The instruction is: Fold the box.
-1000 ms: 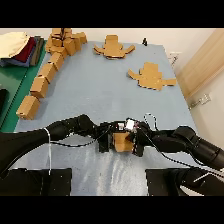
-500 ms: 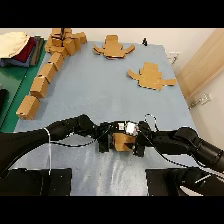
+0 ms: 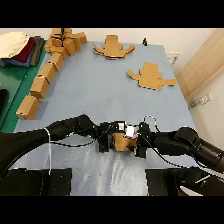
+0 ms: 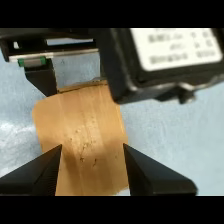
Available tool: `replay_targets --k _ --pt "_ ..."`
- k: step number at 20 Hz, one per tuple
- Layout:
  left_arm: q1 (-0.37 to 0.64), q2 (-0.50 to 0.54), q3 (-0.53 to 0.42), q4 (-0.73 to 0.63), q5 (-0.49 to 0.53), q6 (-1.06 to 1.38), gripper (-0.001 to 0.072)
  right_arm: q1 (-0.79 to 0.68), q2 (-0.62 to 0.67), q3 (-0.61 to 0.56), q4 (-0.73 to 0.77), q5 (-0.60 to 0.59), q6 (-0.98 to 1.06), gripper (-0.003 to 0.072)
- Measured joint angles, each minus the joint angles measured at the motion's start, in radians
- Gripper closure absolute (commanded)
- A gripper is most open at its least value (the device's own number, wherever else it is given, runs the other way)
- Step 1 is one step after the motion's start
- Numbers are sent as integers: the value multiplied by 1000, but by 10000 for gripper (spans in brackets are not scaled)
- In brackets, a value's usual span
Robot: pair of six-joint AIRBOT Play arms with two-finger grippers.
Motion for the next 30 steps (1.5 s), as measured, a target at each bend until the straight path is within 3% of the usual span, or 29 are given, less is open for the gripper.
replay_targets --k 8,13,26,28,30 --pt "0 0 0 0 0 0 184 122 28 -4 -167 -6 37 102" --pt "0 0 0 0 0 0 184 163 32 -35 -268 71 76 102" --pt "0 0 0 0 0 0 184 175 -8 -68 -269 136 75 105" --pt "0 0 0 0 0 0 184 179 -13 -68 -279 140 71 191" --pt "0 0 0 0 0 0 184 183 -14 -67 -303 145 70 191"
